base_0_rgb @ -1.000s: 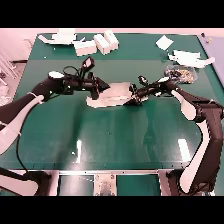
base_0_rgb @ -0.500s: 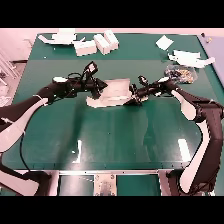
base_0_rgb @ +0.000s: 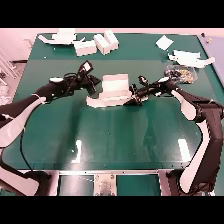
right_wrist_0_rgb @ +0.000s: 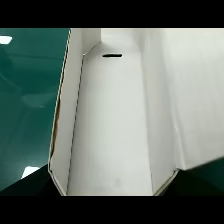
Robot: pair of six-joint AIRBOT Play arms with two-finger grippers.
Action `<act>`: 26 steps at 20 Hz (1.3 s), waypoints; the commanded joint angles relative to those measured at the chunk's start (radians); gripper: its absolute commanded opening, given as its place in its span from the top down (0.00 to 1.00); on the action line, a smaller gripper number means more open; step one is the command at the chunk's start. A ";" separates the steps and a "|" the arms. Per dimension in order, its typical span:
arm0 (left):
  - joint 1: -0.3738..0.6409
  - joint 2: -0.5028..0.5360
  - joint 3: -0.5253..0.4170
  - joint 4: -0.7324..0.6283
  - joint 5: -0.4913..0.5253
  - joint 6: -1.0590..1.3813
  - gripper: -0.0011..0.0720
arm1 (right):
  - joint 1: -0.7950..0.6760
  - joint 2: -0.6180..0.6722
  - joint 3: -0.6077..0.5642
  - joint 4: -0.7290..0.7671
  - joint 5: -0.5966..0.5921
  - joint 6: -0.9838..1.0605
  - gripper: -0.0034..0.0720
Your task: Fold the box and place the chain.
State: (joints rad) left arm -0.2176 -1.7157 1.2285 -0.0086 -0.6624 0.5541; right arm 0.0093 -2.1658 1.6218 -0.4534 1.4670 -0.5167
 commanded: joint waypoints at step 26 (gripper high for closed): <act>-0.031 -0.003 0.021 0.113 -0.186 -0.105 0.96 | 0.001 0.001 0.001 0.000 0.000 0.000 0.32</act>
State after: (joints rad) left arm -0.2440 -1.7164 1.2480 0.1631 -0.9527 0.3946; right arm 0.0093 -2.1658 1.6218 -0.4538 1.4670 -0.5167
